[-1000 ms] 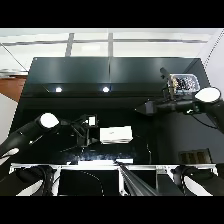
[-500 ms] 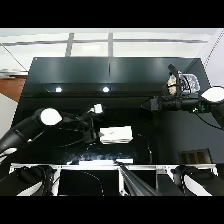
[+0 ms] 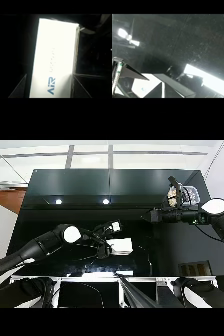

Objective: Fold the box and place the chain.

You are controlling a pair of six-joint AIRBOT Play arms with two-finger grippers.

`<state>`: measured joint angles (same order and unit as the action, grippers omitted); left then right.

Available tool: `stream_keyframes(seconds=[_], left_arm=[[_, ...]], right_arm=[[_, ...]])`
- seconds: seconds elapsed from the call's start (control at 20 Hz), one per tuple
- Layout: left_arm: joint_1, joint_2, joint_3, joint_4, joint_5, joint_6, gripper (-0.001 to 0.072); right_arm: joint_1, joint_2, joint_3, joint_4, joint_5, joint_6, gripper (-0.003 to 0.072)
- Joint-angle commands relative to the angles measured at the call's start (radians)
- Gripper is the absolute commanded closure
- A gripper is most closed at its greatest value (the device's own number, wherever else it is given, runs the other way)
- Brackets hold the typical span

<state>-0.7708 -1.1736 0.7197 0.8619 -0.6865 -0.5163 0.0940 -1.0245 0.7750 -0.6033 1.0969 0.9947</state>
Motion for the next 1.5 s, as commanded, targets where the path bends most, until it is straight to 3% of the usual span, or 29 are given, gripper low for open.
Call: stream_keyframes(seconds=[0.0,0.85,1.1,1.45], left_arm=[[-0.014,-0.008,0.002,0.035,0.036,-0.013,-0.0007],[-0.018,-0.01,0.003,0.046,-0.028,0.042,-0.0008],[-0.051,-0.032,0.002,0.048,0.034,0.041,-0.0007],[-0.094,-0.146,0.002,0.048,0.113,0.042,0.0002]], right_arm=[[-0.001,0.0,0.001,0.0,-0.003,0.0,0.0642],[-0.001,0.0,0.001,0.0,-0.002,0.0,0.0642],[-0.001,0.0,0.001,0.0,-0.002,0.0,0.0642],[-0.004,0.0,0.001,-0.002,-0.01,0.0,0.0642]])
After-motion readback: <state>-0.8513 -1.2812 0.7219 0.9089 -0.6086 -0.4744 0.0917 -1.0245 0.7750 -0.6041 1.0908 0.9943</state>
